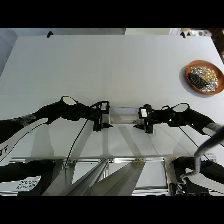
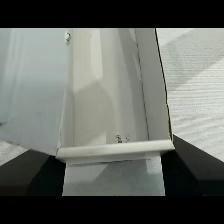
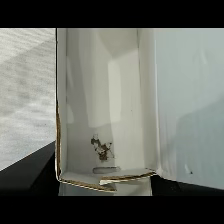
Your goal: Fold the box and place the chain.
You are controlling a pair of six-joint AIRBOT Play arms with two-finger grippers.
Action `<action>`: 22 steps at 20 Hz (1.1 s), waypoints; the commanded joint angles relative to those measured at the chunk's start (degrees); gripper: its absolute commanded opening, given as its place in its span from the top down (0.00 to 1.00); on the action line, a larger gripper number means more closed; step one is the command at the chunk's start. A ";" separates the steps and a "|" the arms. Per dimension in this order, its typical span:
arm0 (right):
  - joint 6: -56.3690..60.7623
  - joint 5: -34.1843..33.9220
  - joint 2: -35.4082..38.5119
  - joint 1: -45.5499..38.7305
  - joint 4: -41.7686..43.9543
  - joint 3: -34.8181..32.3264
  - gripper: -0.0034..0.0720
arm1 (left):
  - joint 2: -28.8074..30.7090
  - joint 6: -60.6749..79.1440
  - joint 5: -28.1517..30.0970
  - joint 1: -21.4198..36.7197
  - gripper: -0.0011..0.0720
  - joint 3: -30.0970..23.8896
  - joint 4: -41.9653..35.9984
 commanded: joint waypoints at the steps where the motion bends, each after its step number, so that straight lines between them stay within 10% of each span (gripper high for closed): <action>1: -0.09 0.13 0.04 -0.02 -0.09 0.04 0.53 | 0.02 -0.17 0.48 -0.04 0.71 0.02 0.02; 22: -0.07 -1.01 0.04 -0.02 -0.46 0.04 0.53 | 0.02 -0.20 0.46 -0.04 0.70 0.02 0.02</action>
